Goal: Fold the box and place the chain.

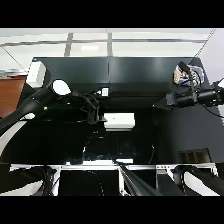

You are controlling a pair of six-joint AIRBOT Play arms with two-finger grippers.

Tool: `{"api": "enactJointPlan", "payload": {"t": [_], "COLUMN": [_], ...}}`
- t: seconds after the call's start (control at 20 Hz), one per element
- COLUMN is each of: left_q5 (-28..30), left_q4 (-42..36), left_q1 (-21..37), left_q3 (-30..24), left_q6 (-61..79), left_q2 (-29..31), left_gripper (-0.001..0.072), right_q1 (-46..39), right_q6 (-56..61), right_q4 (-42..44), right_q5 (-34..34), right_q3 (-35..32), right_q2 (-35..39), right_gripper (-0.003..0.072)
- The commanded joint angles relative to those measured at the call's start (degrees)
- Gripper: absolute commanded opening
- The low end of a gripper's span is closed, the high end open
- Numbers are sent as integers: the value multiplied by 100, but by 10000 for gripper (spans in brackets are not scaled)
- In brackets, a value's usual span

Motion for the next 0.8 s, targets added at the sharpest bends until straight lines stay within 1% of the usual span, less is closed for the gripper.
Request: {"api": "enactJointPlan", "payload": {"t": [0.0,0.2,0.3,0.45,0.6,0.75], "left_q5": [184,260,118,-170,-127,-173], "left_q4": [-299,-673,-774,-772,-680,-463], "left_q1": [-256,-455,-448,-505,-688,-868], "left_q3": [297,787,925,960,1001,1154], "left_q6": [-483,-879,-903,-920,-918,-920], "left_q2": [-245,-1027,-1298,-1419,-1458,-1600], "left_gripper": [713,713,712,712,712,712], "right_q1": [-83,-83,-83,-83,-83,-83], "right_q6": [13,13,9,-92,-98,-98], "right_q4": [-7,-7,-7,-7,-9,-9], "right_q5": [-68,-90,-92,-107,-212,-227], "right_q3": [-4,-4,-4,-4,-4,-4], "right_q2": [33,33,33,33,33,33], "right_gripper": [13,13,14,13,13,13]}}
